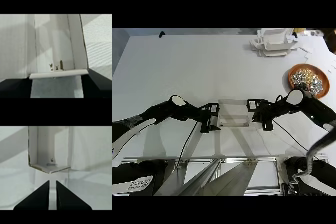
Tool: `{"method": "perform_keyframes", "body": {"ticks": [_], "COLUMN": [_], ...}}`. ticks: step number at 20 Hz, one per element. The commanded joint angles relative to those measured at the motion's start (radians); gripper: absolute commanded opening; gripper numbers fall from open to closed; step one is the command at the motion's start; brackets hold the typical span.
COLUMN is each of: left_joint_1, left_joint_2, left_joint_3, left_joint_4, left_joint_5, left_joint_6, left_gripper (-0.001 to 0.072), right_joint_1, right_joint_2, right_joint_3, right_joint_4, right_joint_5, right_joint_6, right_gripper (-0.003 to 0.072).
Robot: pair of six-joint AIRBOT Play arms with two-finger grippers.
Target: Fold the box and place the chain.
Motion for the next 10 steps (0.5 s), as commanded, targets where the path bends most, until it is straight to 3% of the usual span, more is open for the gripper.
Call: {"method": "perform_keyframes", "body": {"ticks": [1,10], "left_joint_1": [0.001,0.001], "left_joint_2": [0.0,0.0], "left_joint_3": [0.001,0.001], "left_joint_4": [0.0,0.0], "left_joint_5": [0.0,0.0], "left_joint_6": [0.0,0.0], "left_gripper": [0.0192,0.0192], "right_joint_1": [0.001,0.006], "right_joint_2": [-0.029,-0.029], "right_joint_3": [-0.01,-0.064], "right_joint_4": [0.033,0.143], "right_joint_5": [-0.025,-0.099], "right_joint_6": [-0.056,-0.108], "right_gripper": [0.0146,0.0159]}}
